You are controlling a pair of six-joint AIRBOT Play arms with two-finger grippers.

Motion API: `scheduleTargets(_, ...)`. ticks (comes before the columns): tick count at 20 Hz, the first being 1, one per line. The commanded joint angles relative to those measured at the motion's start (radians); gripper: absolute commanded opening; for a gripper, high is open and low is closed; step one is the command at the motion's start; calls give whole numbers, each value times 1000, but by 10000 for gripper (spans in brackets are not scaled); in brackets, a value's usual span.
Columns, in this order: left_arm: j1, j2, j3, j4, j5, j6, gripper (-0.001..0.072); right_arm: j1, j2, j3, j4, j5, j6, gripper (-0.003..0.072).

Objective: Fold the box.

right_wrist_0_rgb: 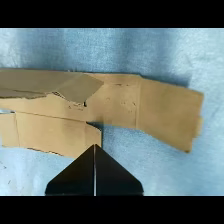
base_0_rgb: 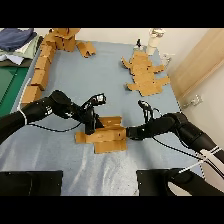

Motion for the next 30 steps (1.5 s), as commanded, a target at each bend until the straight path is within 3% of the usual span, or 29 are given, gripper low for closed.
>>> scheduleTargets(1,2,-14,0,-5,-14,13,12,0,-1,0,-4,18,8,3)
scheduleTargets(7,1,-14,19,-25,-79,27,12,0,-1,0,-4,35,8,3)
scheduleTargets(30,0,-43,17,24,-46,-37,13,1,-1,0,-7,47,6,2)
